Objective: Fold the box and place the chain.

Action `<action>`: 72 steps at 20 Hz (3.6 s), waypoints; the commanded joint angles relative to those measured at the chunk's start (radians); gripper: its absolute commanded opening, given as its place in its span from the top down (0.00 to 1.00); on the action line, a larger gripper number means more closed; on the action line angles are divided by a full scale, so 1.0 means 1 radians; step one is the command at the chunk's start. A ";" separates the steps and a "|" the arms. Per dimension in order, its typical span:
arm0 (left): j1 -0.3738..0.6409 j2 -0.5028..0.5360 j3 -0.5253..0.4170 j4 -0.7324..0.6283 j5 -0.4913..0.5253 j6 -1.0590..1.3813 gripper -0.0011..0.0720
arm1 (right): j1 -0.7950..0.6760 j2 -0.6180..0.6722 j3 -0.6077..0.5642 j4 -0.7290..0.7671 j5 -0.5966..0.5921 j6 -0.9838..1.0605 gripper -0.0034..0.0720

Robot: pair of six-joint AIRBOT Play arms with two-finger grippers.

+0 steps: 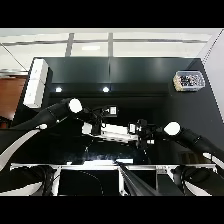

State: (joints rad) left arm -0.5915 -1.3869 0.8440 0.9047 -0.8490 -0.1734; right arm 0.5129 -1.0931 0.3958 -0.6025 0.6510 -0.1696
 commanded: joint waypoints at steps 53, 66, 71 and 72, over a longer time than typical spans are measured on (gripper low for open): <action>0.031 0.201 -0.210 -0.345 0.194 -0.503 0.95 | 0.000 0.000 0.003 0.000 0.044 -0.033 0.39; 0.256 0.543 -0.313 0.114 -0.187 -0.658 0.07 | 0.000 0.000 0.003 0.001 0.044 -0.033 0.39; 0.247 0.533 -0.374 0.117 -0.073 -0.196 0.01 | 0.000 0.000 0.003 0.005 0.044 -0.033 0.39; 0.235 0.527 -0.373 0.092 -0.068 -0.059 0.01 | 0.000 0.000 0.003 0.005 0.044 -0.033 0.39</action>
State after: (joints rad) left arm -0.3443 -0.8551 0.4908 1.0157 -0.9501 -0.5705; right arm 0.5129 -1.0931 0.3977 -0.5995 0.6949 -0.2031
